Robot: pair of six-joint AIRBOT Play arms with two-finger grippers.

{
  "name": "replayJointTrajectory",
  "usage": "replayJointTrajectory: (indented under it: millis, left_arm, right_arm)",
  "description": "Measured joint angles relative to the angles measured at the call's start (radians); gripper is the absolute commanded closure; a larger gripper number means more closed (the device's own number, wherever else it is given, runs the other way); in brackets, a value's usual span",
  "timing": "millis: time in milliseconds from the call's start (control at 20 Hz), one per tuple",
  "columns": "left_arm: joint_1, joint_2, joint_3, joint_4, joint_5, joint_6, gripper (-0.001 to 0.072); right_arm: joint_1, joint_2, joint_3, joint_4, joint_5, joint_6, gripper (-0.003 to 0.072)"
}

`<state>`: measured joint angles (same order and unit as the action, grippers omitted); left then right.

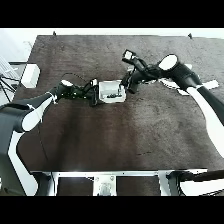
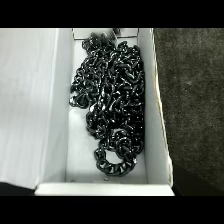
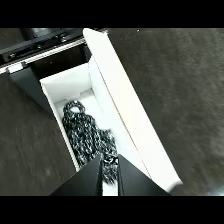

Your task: Fold the box and place the chain.

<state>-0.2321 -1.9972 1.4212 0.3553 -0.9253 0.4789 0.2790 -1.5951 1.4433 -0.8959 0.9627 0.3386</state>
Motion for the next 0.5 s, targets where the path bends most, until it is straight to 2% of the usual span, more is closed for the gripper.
replayJointTrajectory:
  millis: [200, 250, 300, 350, 500]
  left_arm:
    - [0.0, 0.0, 0.0, 0.0, 0.0, 0.0, 0.0292]
    - [0.0, 0.0, 0.0, 0.0, 0.0, 0.0, 0.0292]
    - [0.0, 0.0, 0.0, 0.0, 0.0, 0.0, 0.0292]
    - [0.0, 0.0, 0.0, 0.0, 0.0, 0.0, 0.0292]
    - [0.0, 0.0, 0.0, 0.0, 0.0, 0.0, 0.0292]
  right_arm:
    - [0.039, -0.123, -0.006, 0.045, -0.07, -0.003, 0.0679]
    - [0.044, -0.148, -0.007, 0.05, -0.089, -0.004, 0.0532]
    - [0.049, -0.165, -0.007, 0.055, -0.104, -0.005, 0.0343]
    - [0.051, -0.174, -0.005, 0.061, -0.11, -0.005, 0.0299]
    - [0.055, -0.148, 0.01, 0.077, -0.058, 0.003, 0.0299]
